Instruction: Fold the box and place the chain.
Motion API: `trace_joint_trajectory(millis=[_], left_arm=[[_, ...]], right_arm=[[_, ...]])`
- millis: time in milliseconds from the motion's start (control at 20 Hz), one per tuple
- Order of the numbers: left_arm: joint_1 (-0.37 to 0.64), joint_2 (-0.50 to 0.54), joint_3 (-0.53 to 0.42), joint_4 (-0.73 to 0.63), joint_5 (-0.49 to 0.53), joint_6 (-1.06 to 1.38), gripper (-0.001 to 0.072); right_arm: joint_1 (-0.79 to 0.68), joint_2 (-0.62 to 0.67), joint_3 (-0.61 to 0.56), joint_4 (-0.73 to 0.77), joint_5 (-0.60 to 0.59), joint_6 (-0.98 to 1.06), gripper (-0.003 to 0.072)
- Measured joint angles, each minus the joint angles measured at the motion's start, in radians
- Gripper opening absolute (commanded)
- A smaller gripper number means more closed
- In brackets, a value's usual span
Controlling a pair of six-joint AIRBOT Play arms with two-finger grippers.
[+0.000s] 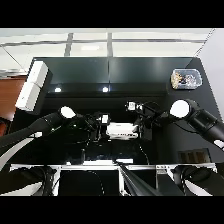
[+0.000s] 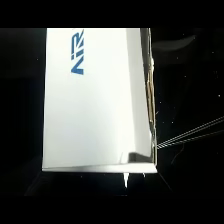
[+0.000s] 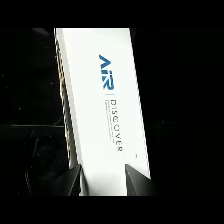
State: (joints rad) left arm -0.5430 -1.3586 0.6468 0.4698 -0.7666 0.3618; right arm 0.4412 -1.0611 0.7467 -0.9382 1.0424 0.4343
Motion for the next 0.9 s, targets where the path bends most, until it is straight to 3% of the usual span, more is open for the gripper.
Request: trace_joint_trajectory(millis=[900], left_arm=[[0.0, 0.0, 0.0, 0.0, -0.002, 0.001, 0.0401]], right_arm=[[0.016, -0.001, -0.026, -0.013, -0.016, -0.004, 0.0312]])
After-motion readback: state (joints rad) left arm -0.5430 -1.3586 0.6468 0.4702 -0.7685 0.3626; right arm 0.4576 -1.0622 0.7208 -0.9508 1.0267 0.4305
